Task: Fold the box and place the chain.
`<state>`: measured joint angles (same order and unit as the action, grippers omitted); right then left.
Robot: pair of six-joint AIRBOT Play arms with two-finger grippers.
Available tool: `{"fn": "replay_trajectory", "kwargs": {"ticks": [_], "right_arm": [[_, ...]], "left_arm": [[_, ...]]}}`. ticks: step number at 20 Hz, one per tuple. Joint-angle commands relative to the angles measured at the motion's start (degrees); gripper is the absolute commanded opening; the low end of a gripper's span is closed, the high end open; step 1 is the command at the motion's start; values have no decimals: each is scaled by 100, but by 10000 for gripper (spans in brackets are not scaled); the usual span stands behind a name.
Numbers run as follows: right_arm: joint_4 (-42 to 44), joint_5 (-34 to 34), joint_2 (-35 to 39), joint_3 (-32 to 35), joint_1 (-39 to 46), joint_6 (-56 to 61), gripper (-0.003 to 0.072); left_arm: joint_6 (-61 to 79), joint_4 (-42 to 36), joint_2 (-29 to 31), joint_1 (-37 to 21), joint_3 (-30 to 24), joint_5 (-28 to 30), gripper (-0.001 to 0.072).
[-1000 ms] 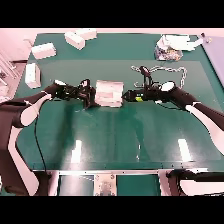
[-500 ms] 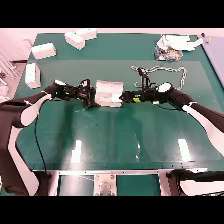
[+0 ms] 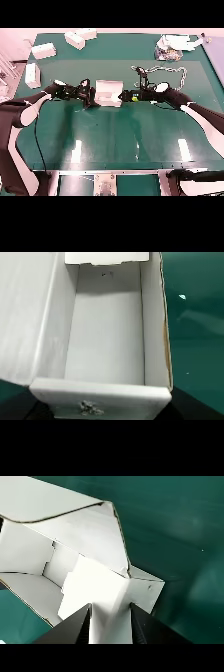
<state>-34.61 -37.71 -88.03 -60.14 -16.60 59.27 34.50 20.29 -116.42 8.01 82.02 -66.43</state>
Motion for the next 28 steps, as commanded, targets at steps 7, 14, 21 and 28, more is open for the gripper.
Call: {"fn": "replay_trajectory", "kwargs": {"ticks": [7, 14, 21, 28], "right_arm": [[-2323, -839, -2, -719, -229, 1998, 323], [-2566, -1082, -35, -769, -238, 2190, 324], [-3421, -1478, -428, -1469, -671, 2933, 343], [-4409, -1982, -752, -2074, -938, 3788, 344]], "left_arm": [[9, 7, 4, 4, 4, -11, 495], [9, 4, 4, 4, 4, -11, 494], [7, 2, 4, 4, 4, -11, 495], [9, 2, 4, 4, 4, -11, 494]]}}
